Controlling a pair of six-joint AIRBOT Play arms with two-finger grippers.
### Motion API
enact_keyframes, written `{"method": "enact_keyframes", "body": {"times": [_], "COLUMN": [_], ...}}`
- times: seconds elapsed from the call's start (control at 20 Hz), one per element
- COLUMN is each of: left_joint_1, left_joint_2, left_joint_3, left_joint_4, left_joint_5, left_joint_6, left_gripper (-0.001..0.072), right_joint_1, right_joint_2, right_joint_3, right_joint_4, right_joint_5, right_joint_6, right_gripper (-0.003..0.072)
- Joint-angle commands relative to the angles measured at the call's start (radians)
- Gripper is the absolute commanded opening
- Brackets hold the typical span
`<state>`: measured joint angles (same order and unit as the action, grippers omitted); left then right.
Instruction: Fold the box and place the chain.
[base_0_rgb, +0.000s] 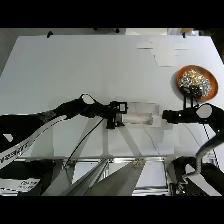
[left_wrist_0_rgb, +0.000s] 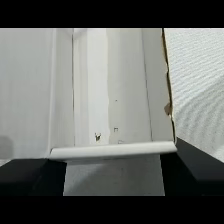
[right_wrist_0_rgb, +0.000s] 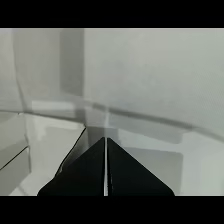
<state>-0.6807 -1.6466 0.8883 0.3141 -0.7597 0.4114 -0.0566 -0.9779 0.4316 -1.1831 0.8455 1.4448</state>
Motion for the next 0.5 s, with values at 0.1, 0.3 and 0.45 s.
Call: {"method": "enact_keyframes", "body": {"times": [0.1,0.3,0.45], "left_joint_1": [0.000,0.000,0.000], "left_joint_2": [0.000,0.000,0.000], "left_joint_3": [0.000,0.000,0.000], "left_joint_4": [0.000,0.000,0.000], "left_joint_5": [0.000,0.000,0.000], "left_joint_6": [0.000,0.000,0.000], "left_gripper": [0.0207,0.0207,0.0207], "right_joint_1": [-0.002,-0.002,-0.002], "right_joint_2": [-0.041,-0.034,0.032], "right_joint_3": [0.000,0.000,0.000], "right_joint_4": [0.139,0.145,0.145], "right_joint_5": [0.070,0.094,0.108], "right_joint_6": [-0.064,-0.071,-0.097], "right_gripper": [0.0022,0.0023,0.0023]}}
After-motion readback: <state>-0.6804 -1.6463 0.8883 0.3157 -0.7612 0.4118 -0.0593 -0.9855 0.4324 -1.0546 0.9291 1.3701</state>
